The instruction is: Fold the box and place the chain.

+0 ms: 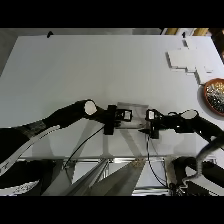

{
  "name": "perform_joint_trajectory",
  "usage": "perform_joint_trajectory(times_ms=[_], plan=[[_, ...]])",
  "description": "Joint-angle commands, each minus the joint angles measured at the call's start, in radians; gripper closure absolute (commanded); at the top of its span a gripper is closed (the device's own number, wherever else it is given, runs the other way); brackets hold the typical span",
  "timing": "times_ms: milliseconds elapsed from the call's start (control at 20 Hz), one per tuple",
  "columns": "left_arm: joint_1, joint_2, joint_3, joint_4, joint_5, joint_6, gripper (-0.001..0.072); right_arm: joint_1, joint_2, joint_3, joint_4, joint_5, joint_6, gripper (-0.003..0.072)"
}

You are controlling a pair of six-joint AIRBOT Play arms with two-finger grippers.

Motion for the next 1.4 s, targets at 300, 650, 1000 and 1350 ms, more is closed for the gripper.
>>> perform_joint_trajectory(times_ms=[300, 650, 1000, 1350], plan=[[0.089, 0.232, 0.000, 0.510, -0.208, -1.178, 0.0706, 0.000, 0.000, 0.000, 0.001, 0.000, 0.000, 0.0280], [0.197, 0.181, -0.076, 0.530, -0.131, -1.605, 0.0701, 0.000, 0.000, 0.000, 0.001, 0.000, 0.000, 0.0280], [0.190, 0.122, -0.083, 0.269, -0.127, -1.432, 0.0703, 0.000, 0.000, 0.000, 0.001, 0.000, 0.000, 0.0280], [0.163, 0.040, -0.083, 0.115, -0.173, -1.361, 0.0703, 0.000, 0.000, 0.000, 0.001, 0.000, 0.000, 0.0280]])
